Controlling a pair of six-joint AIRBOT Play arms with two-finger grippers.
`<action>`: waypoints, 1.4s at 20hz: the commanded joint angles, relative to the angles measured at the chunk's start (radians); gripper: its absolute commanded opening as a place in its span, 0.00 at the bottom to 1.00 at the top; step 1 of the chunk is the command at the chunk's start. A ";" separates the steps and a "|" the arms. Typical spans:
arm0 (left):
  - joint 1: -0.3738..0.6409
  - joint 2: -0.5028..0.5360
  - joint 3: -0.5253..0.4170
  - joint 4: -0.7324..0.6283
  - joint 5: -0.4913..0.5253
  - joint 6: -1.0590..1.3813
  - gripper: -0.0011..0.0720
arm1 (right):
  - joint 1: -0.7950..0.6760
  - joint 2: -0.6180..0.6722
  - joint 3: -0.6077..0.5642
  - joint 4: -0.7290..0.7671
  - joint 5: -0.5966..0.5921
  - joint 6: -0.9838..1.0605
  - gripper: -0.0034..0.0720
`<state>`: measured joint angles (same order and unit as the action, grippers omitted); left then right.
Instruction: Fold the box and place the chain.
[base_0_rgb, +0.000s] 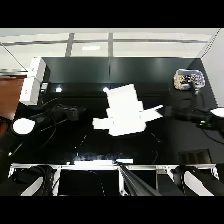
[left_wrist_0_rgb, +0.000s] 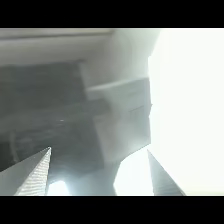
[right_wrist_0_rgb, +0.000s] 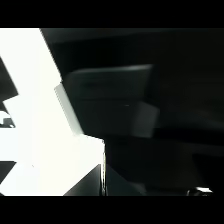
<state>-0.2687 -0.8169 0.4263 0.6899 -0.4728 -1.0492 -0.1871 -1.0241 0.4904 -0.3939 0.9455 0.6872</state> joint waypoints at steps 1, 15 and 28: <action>-0.040 -0.142 0.075 -0.095 -0.056 0.000 0.99 | 0.175 0.010 -0.042 0.076 -0.143 -0.045 0.07; 0.051 -0.811 0.475 -0.230 -0.814 0.424 0.95 | 0.237 0.010 -0.042 0.076 -0.142 -0.044 0.07; 0.053 -0.870 0.566 -0.204 -0.842 0.597 0.05 | 0.237 0.010 -0.041 -0.005 -0.096 -0.044 0.21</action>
<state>-0.2169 -1.6829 0.9703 0.4828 -1.3125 -0.4755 0.0490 -1.0149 0.4484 -0.3626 0.8345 0.6430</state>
